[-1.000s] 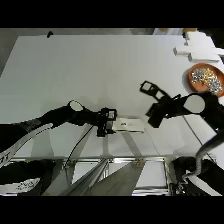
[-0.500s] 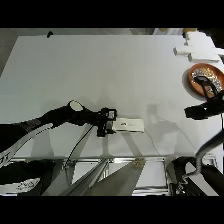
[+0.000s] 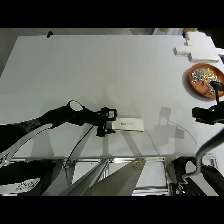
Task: Fold the box and place the chain.
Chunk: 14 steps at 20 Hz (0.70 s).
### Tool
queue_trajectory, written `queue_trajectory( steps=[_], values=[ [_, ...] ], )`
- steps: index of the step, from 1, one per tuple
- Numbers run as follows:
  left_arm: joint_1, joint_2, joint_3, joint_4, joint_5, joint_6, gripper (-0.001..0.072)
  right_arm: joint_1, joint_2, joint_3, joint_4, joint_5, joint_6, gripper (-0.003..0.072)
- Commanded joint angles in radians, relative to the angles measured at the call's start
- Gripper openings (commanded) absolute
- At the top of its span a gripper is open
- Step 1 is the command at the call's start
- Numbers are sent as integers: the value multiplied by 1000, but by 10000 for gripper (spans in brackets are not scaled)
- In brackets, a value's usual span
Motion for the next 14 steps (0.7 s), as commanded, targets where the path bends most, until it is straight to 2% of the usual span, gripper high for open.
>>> queue_trajectory(
  steps=[1, 4, 7, 8, 9, 10, 14],
  values=[
    [2, 46, 0, -1, -10, -21, 272, -4, 1, 1, -1, 4, 9, 20],
    [3, 144, 0, 3, -8, -80, 270, -4, 1, 1, -1, 4, 9, 20],
    [24, 271, 0, 32, 44, -268, 277, -4, 1, 1, -1, 4, 9, 20],
    [42, 320, 0, 69, 68, -343, 325, -4, 1, 1, -1, 4, 9, 20],
    [66, 368, 0, 122, 88, -422, 444, -4, 1, 1, -1, 4, 9, 20],
    [98, 422, 0, 187, 108, -514, 483, -4, 1, 1, -1, 4, 9, 20],
    [291, 618, 0, 552, 138, -920, 480, -4, 1, 1, -1, 4, 9, 20]
  ],
)
